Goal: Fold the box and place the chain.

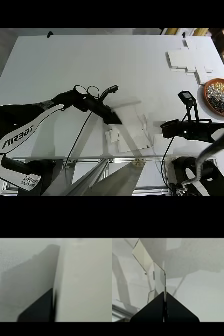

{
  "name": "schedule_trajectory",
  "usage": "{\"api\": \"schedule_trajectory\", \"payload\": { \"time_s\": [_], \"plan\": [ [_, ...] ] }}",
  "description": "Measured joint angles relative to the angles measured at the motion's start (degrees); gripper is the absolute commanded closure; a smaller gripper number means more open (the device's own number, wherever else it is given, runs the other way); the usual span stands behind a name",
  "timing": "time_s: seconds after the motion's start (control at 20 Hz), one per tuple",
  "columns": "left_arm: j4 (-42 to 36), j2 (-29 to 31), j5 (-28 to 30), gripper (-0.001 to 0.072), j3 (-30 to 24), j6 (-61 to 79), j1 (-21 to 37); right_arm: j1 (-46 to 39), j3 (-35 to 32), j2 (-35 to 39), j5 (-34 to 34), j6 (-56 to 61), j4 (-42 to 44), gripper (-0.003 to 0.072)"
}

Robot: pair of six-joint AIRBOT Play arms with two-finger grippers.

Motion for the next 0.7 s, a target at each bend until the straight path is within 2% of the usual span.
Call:
{"api": "schedule_trajectory", "payload": {
  "time_s": [0.15, 0.2, 0.3, 0.35, 0.55, 0.7],
  "plan": [
    [0.13, 0.98, 0.98, 0.0707, 0.00, 2.25, 0.31, 0.00, 0.00, 0.00, 0.39, -0.02, 0.04, 0.0663],
    [0.44, 1.73, 1.60, 0.0707, 0.00, 3.04, 0.24, 0.00, 0.02, 0.00, 0.72, -0.02, 0.07, 0.0627],
    [2.05, 4.17, 4.35, 0.0707, 0.00, 4.74, -0.33, 0.02, 0.07, 0.00, 1.75, -0.02, 0.07, 0.0490],
    [4.02, 5.51, 5.55, 0.0707, 0.00, 5.99, -0.83, 0.02, 0.15, 0.02, 1.73, -0.02, 0.20, 0.0460],
    [15.02, 10.95, 9.79, 0.0702, 0.00, 12.48, -4.07, 0.02, 1.68, 0.02, 1.97, -0.15, 0.22, 0.0458],
    [19.58, 12.79, 13.20, 0.0702, 0.00, 14.78, -6.01, 0.02, 4.42, 0.17, 2.01, -1.51, 0.22, 0.0458]
  ]
}}
